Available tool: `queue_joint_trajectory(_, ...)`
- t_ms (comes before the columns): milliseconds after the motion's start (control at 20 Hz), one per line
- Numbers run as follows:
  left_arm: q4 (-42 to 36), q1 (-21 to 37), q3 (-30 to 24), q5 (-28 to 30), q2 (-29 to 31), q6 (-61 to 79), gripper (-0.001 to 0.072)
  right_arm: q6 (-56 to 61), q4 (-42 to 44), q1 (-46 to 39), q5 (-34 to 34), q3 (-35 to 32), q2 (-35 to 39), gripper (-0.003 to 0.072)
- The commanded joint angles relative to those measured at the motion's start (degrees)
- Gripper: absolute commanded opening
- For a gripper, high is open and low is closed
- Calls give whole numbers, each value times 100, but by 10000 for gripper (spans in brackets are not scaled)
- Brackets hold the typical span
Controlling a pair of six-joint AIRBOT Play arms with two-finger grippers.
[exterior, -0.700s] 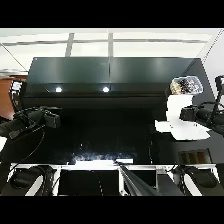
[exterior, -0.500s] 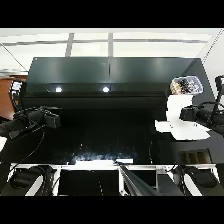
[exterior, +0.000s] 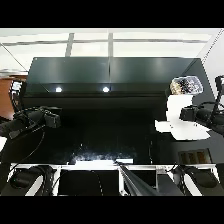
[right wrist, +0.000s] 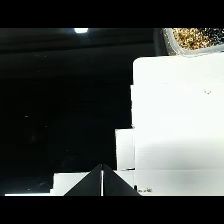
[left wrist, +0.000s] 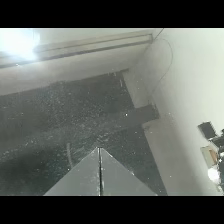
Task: Fold the box and place the chain.
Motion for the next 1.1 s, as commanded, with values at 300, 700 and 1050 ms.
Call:
queue_joint_trajectory(300,24,2,-2,697,-59,2,264,2,4,2,-1493,-2,0,20)
queue_joint_trajectory(700,-48,-20,-2,726,-785,-20,709,2,398,4,-2011,-2,0,20)
queue_joint_trajectory(1050,2,-20,0,1388,-1526,-15,709,643,-789,-511,-1300,4,-531,690)
